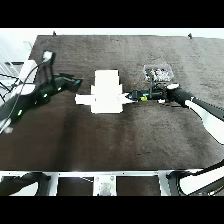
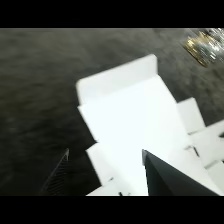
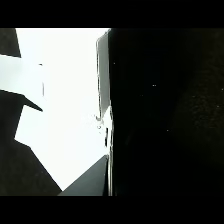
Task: Fold the box and place the chain.
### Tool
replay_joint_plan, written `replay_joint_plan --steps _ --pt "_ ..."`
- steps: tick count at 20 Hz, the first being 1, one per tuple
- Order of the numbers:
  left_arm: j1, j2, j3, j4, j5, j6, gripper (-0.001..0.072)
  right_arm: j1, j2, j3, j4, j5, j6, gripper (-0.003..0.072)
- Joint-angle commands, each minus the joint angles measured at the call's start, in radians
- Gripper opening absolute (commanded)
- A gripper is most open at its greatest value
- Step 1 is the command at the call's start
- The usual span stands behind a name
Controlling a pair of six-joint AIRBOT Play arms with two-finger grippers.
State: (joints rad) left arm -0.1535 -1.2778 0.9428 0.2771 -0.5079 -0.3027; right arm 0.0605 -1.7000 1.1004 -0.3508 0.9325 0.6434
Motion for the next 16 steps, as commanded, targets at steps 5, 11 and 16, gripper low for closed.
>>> replay_joint_plan --steps 5,11,16 --pt "0.004 -0.475 0.597 0.61 -0.546 -0.565 0.0523 0.001 0.001 -0.031 0.005 -0.061 -0.063 0.0014" --pt "0.004 -0.719 0.939 0.636 -0.803 -0.597 0.0542 0.001 0.001 -0.032 0.011 -0.065 -0.096 0.0015" --pt "0.003 -0.825 1.077 0.553 -0.814 -0.586 0.0542 0.001 0.001 -0.032 0.011 -0.065 -0.103 0.0015"
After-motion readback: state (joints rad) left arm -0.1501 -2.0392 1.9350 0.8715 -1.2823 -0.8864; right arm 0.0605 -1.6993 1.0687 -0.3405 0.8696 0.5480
